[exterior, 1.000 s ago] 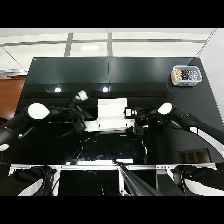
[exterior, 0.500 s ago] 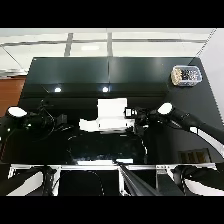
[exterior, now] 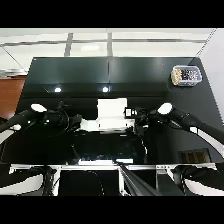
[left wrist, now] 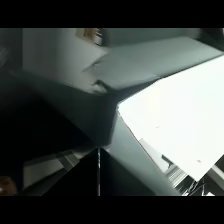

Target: Fold the box and place the chain.

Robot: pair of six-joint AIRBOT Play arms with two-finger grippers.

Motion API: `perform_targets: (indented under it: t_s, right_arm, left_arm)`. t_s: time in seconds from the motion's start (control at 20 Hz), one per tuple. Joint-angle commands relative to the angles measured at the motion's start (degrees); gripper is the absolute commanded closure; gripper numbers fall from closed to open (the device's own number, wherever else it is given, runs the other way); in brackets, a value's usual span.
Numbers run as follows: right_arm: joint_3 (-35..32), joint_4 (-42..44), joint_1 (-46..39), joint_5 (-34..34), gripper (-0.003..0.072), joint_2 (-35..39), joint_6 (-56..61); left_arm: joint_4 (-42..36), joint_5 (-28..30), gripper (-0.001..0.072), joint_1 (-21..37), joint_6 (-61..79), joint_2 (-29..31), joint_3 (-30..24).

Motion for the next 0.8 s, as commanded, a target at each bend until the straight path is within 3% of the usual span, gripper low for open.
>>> perform_targets:
  t_s: [0.0,0.05,0.1,0.15,0.2,0.75]
  right_arm:
    - [0.0,0.0,0.1,0.0,0.0461,0.0,0.0]
    - [0.0,0.0,0.1,0.0,0.0461,0.0,0.0]
    - [0.0,0.0,0.1,0.0,0.0461,0.0,0.0]
    - [0.0,0.0,0.1,0.0,0.0461,0.0,0.0]
    - [0.0,0.0,0.1,0.0,0.0461,0.0,0.0]
    - [0.0,-0.1,0.1,0.0,0.0461,0.0,0.0]
  left_arm:
    - [-0.6,-3.1,0.063,-1.9,3.1,-1.6,3.0]
    - [-0.5,-4.3,0.0464,-1.5,3.8,-1.6,3.6]
    - [-0.5,-5.3,0.0247,-1.0,3.9,-1.6,4.1]
    - [-0.5,-6.0,0.0112,-0.6,3.9,-1.6,4.4]
    - [-0.5,-6.5,0.0069,-0.3,3.9,-1.6,4.6]
    - [-0.4,-9.7,0.0069,-4.3,3.0,-1.6,9.8]
